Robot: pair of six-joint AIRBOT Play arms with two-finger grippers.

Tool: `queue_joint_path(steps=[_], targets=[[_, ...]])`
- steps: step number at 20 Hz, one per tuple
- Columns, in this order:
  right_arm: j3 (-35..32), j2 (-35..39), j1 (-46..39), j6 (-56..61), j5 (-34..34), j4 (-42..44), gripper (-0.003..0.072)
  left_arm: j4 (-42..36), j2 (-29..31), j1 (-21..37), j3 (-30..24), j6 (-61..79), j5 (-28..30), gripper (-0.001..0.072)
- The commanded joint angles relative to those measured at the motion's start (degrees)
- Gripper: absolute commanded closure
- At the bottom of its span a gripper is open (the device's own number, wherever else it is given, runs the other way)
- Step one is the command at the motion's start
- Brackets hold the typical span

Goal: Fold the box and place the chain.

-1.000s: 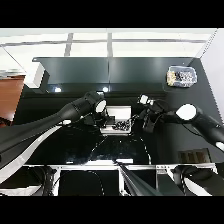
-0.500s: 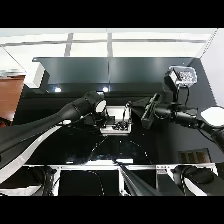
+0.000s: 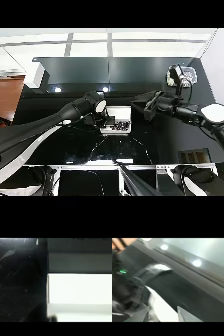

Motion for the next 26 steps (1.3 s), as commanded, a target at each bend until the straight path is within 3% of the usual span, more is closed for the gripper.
queue_joint_path(steps=[1,2,3,4,6,8,10,16,17,18,23,25,26], targets=[[-0.5,-0.1,-5.7,1.7,5.1,-12.8,0.0275,0.0,0.0,0.0,0.0,0.0,0.0,0.0678],[-1.4,-0.2,-5.8,1.7,5.6,-17.3,0.0273,0.0,0.0,0.0,0.0,0.0,0.0,0.0678],[-2.9,-0.3,-5.6,1.7,5.7,-20.9,0.0206,0.0,0.0,0.0,0.0,0.0,0.0,0.0678],[-4.7,-0.5,-5.2,1.3,5.2,-23.0,-0.0034,0.0,0.0,0.0,0.0,0.0,0.0,0.0678],[-7.2,-2.0,-3.3,-2.1,5.1,-25.6,-0.0034,0.0,0.0,0.0,0.0,0.0,0.0,0.0678],[-8.0,-5.1,0.4,-15.7,4.9,-25.8,-0.0029,0.0,0.0,0.0,0.0,0.0,0.0,0.0678],[-7.9,-9.5,4.3,-28.2,1.8,-20.4,-0.0029,0.0,0.0,0.0,0.0,0.0,0.0,0.0678],[-7.1,-18.2,6.9,-37.1,-0.4,-19.5,-0.0028,0.0,0.0,0.0,0.0,0.0,0.0,0.0678],[-6.7,-18.3,6.9,-37.4,-1.5,-19.5,-0.0011,0.0,0.0,0.0,0.0,0.0,0.0,0.0678],[-6.0,-18.3,6.9,-37.4,-1.8,-19.5,0.0103,0.0,0.0,0.0,0.0,0.0,0.0,0.0678],[-4.2,-19.7,6.9,-37.6,-1.6,-18.1,0.0110,0.0,0.0,0.0,0.0,0.0,0.0,0.0678],[-4.2,-19.8,6.9,-37.6,-0.9,-16.8,0.0243,0.0,0.0,0.0,0.0,0.0,0.0,0.0678],[-4.2,-19.8,6.9,-37.6,-0.9,-15.5,0.0247,0.0,0.0,0.0,0.0,0.0,0.0,0.0679]])
